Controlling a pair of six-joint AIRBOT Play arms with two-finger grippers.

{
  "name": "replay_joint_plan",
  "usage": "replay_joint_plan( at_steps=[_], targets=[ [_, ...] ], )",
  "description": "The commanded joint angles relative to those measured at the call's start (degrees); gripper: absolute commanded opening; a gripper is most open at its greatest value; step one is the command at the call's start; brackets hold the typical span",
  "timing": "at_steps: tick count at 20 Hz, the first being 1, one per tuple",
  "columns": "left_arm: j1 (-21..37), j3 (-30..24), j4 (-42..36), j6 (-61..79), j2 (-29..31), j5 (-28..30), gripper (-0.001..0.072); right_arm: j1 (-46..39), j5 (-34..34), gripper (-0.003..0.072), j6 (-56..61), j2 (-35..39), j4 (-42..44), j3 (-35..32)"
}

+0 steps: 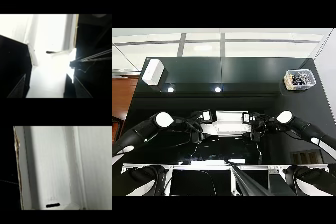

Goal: Fold the box and place the chain.

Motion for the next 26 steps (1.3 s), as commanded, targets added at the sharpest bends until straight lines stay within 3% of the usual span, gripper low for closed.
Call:
replay_joint_plan(
  at_steps=[1, 4, 5, 6, 10, 14, 22, 23, 24, 25, 26],
  targets=[
    [-0.7, 4.3, -1.6, 2.1, -4.8, -2.4, 0.0692, 0.0, 0.0, 0.0490, 0.0, 0.0, 0.0, 0.0],
    [-0.8, 7.2, -3.2, 2.1, -8.2, -8.8, 0.0552, 0.0, 0.0, 0.0490, 0.0, 0.0, 0.0, 0.0],
    [-0.8, 7.6, -3.2, 1.0, -9.0, -10.2, 0.0284, 0.0, 0.0, 0.0490, 0.0, 0.0, 0.0, 0.0],
    [-0.8, 7.8, -3.2, 1.0, -9.4, -10.8, 0.0127, 0.0, 0.0, 0.0490, 0.0, 0.0, 0.0, 0.0],
    [-0.8, 7.8, -3.8, 1.0, -9.5, -9.5, 0.0112, 0.0, 0.0, 0.0490, 0.0, 0.0, 0.0, 0.0],
    [-0.9, 7.8, -9.6, 1.1, -9.7, -5.3, 0.0112, 0.0, 0.0, 0.0490, 0.0, 0.0, 0.0, 0.0],
    [-3.8, 7.8, -13.5, 1.3, -13.2, -4.8, 0.0113, 0.0, 0.0, 0.0490, 0.0, 0.0, 0.0, 0.0],
    [-4.0, 7.8, -13.4, 1.3, -13.2, -4.8, 0.0128, 0.0, 0.0, 0.0490, 0.0, 0.0, 0.0, 0.0],
    [-4.0, 7.8, -13.5, 1.2, -13.2, -4.6, 0.0248, 0.0, 0.0, 0.0490, 0.0, 0.0, 0.0, 0.0],
    [-3.9, 7.8, -13.4, 1.2, -13.2, -4.4, 0.0293, 0.0, 0.0, 0.0490, 0.0, 0.0, 0.0, 0.0],
    [-3.9, 7.8, -13.2, 1.3, -13.2, -4.4, 0.0265, 0.0, 0.0, 0.0490, 0.0, 0.0, 0.0, 0.0]
  ],
)
